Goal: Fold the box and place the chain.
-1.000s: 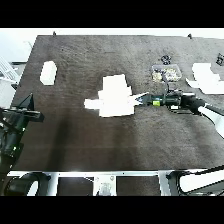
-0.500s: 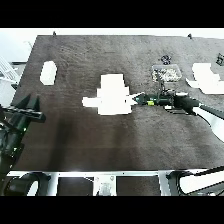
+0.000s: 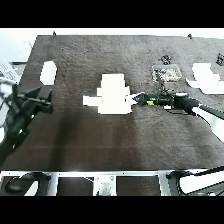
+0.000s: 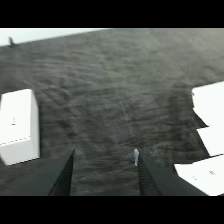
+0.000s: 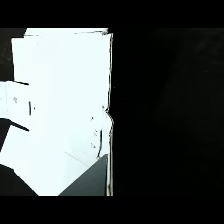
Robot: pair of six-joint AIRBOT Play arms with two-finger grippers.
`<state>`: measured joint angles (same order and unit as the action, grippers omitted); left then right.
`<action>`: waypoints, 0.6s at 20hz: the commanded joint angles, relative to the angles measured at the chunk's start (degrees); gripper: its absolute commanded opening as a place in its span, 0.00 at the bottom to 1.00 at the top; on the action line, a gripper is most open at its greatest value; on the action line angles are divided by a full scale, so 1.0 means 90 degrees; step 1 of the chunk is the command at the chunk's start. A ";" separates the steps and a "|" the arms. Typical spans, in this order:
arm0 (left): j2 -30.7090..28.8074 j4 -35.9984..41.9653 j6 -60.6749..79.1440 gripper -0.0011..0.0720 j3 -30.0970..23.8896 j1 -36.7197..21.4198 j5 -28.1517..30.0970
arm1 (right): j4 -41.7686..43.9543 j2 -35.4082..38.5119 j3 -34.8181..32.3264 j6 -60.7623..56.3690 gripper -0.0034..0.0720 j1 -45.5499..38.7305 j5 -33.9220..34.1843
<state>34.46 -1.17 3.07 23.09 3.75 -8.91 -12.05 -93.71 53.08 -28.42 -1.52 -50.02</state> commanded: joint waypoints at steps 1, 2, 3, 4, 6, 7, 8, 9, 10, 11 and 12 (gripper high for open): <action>0.1651 0.0010 0.0017 0.62 0.1066 0.0000 -0.0942 | 0.0017 0.0005 -0.0107 0.0022 0.04 0.0005 0.0231; 0.2118 0.0010 0.0010 0.62 0.1399 0.0000 -0.1260 | 0.0087 0.0005 -0.0143 0.0024 0.04 0.0017 0.0248; 0.2543 0.0010 -0.0027 0.62 0.1724 0.0000 -0.1501 | 0.0104 0.0005 -0.0148 0.0027 0.04 0.0044 0.0245; 0.2909 0.0010 -0.0044 0.62 0.2023 0.0000 -0.1717 | 0.0129 0.0005 -0.0148 0.0070 0.04 0.0056 0.0245; 0.3616 0.0007 -0.0187 0.62 0.2642 0.0000 -0.2140 | 0.0214 0.0005 -0.0146 0.0070 0.04 0.0056 0.0248; 0.3976 -0.0010 -0.0330 0.62 0.2956 0.0000 -0.2378 | 0.0311 0.0005 -0.0146 0.0068 0.04 0.0056 0.0240; 0.4313 -0.0087 -0.0542 0.62 0.3252 0.0000 -0.2652 | 0.0350 0.0005 -0.0146 0.0070 0.05 0.0058 0.0228; 0.4651 -0.0321 -0.0797 0.62 0.3570 0.0000 -0.2919 | 0.0347 0.0005 -0.0146 0.0070 0.05 0.0058 0.0226; 0.4952 -0.0639 -0.1137 0.62 0.3866 0.0000 -0.3089 | 0.0345 0.0005 -0.0146 0.0085 0.05 0.0063 0.0226; 0.5214 -0.0906 -0.1396 0.62 0.4133 0.0000 -0.3225 | 0.0345 0.0005 -0.0146 0.0165 0.05 0.0063 0.0221; 0.5484 -0.1188 -0.1637 0.62 0.4420 0.0000 -0.3376 | 0.0345 0.0005 -0.0146 0.0172 0.05 0.0063 0.0221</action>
